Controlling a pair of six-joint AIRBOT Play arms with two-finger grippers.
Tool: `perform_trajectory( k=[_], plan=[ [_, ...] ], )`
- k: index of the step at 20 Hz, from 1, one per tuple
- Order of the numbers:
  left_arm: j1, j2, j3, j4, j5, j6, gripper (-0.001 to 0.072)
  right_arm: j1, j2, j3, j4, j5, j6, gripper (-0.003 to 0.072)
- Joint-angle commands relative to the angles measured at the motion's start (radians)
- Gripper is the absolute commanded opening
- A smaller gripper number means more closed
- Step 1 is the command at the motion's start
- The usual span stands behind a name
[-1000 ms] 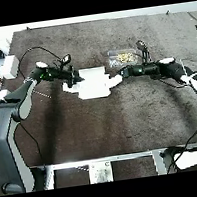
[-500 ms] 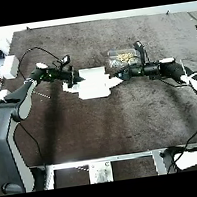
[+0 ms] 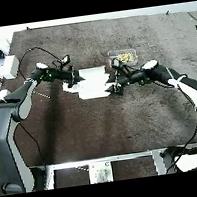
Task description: Fold the box and place the chain.
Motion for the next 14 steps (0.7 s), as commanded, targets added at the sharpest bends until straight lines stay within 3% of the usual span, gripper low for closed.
perform_trajectory(
  k=[1, 8, 11, 14],
  plan=[
    [0.000, -0.001, 0.000, -0.002, 0.001, 0.000, 0.0013, 0.064, 0.000, -0.016, -0.127, -0.090, -0.012, 0.0594],
    [0.000, -0.001, 0.000, -0.002, 0.002, 0.000, 0.0013, 0.085, 0.000, -0.040, -0.134, -0.138, 0.013, 0.0594],
    [0.000, -0.001, 0.000, -0.002, 0.001, 0.000, 0.0012, 0.143, 0.000, -0.040, -0.241, -0.234, -0.004, 0.0594],
    [0.000, -0.001, 0.000, -0.002, 0.001, 0.000, 0.0012, 0.175, -0.005, -0.040, -0.250, -0.299, 0.010, 0.0593]
  ],
)
